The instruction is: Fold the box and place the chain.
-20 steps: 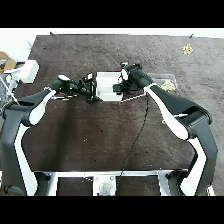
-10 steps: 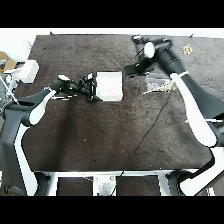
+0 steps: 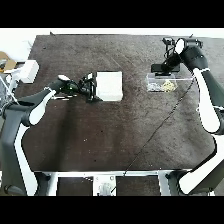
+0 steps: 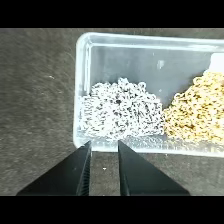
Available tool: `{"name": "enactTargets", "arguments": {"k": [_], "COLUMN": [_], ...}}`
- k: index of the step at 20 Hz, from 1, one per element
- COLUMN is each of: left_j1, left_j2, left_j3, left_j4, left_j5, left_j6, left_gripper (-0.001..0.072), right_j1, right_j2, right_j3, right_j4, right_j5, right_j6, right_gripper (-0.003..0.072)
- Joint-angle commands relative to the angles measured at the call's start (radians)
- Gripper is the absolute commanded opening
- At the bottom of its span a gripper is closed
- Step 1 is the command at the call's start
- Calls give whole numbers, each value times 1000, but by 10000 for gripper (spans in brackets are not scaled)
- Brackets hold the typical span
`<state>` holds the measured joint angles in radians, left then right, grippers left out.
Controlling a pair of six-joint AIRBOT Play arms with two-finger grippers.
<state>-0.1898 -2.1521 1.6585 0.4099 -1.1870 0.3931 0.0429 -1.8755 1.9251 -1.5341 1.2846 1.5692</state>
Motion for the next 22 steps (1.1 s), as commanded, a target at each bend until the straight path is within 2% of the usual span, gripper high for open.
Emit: {"name": "enactTargets", "arguments": {"k": [1,6,9,11,12,13,14,16,17,18,22], "left_j1": [0,0,0,0,0,0,0,0,0,0,0], "left_j2": [0,0,0,0,0,0,0,0,0,0,0], "left_j3": [0,0,0,0,0,0,0,0,0,0,0], "left_j4": [0,0,0,0,0,0,0,0,0,0,0], "left_j5": [0,0,0,0,0,0,0,0,0,0,0], "left_j6": [0,0,0,0,0,0,0,0,0,0,0], "left_gripper": [341,341,341,341,341,341,341,341,341,341,341], "right_j1": [-45,-45,-45,-45,-45,-45,-45,-45,-45,-45,-44], "right_j2": [-61,-137,-158,-166,-169,-169,-169,-169,-168,-164,-116], "right_j3": [1,1,1,1,1,1,1,1,1,1,1], "right_j4": [66,78,134,128,116,106,98,90,87,87,87], "right_j5": [4,14,10,10,10,10,10,10,10,10,9], "right_j6": [-32,-33,-59,-58,-58,-58,-58,-58,-58,-58,-59], "right_gripper": [216,216,217,322,323,293,213,183,45,19,2]}}
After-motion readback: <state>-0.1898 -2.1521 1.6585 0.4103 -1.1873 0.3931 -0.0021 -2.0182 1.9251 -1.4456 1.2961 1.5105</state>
